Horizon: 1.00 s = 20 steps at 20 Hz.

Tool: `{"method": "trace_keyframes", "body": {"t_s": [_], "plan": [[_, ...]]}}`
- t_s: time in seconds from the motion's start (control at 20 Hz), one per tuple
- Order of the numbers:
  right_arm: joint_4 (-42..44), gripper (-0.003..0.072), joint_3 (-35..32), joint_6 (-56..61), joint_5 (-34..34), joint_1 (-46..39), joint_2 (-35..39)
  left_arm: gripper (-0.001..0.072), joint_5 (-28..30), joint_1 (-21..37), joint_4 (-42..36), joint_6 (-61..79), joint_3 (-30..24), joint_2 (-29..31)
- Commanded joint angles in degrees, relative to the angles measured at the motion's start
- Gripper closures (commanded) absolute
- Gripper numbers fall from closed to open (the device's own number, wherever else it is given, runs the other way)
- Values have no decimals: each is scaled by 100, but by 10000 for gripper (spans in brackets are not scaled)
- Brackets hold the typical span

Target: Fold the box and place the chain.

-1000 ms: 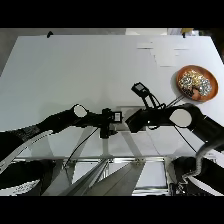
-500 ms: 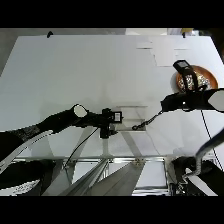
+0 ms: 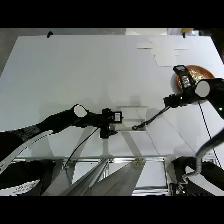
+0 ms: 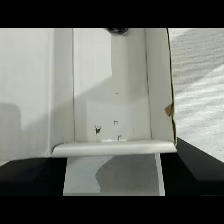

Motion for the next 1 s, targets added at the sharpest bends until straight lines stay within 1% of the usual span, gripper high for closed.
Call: {"method": "trace_keyframes", "body": {"t_s": [0.0,0.15,0.2,0.25,0.3,0.4,0.55,0.6,0.8,0.95], "plan": [[-101,525,4,168,24,-24,-492,576,2,-2,0,2,-2,4],[-101,482,-11,168,72,-24,-579,576,2,-2,0,2,0,4],[-101,457,-35,168,66,-24,-584,576,2,-2,0,2,-2,4],[-101,406,-81,179,63,-24,-595,576,2,-2,0,2,-2,4],[-105,397,-131,262,28,-24,-623,576,2,-2,2,2,-2,4],[-98,398,-170,275,-136,-22,-774,576,2,-2,0,2,-2,4],[-96,401,-170,304,-190,-17,-986,576,2,-2,0,2,-2,4],[-96,417,-170,315,-203,-17,-1019,576,2,-2,0,2,-2,4],[-96,453,-170,315,-339,-20,-1023,576,2,-2,0,2,-2,4],[-96,453,-170,315,-435,-20,-1029,576,2,-2,0,2,-2,4]]}}
